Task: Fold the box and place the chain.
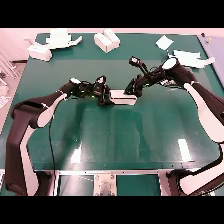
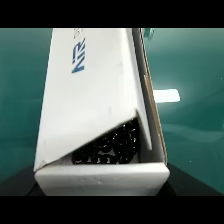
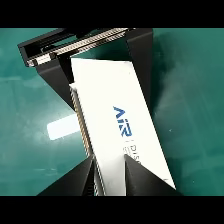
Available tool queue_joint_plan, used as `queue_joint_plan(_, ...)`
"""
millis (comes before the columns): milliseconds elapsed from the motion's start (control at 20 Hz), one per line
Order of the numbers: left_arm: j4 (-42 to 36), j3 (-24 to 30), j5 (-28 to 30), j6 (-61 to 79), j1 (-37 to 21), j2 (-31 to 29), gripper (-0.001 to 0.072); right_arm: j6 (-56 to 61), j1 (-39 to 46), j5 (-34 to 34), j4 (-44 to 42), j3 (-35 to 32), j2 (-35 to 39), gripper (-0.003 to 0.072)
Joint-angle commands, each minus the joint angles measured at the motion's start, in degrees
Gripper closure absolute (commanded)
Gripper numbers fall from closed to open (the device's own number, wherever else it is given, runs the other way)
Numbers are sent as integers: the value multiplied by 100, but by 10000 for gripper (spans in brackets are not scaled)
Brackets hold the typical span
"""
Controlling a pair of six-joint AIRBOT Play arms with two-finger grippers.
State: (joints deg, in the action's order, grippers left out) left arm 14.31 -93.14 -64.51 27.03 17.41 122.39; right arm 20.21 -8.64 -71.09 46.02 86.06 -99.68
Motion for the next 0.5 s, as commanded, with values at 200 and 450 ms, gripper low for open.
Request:
queue_joint_plan(200,2,-4,-4,2,4,-4,312,9,-33,17,15,-44,-4,476)
queue_joint_plan(450,2,-4,-4,2,4,-4,312,-127,-33,72,13,-354,-4,477)
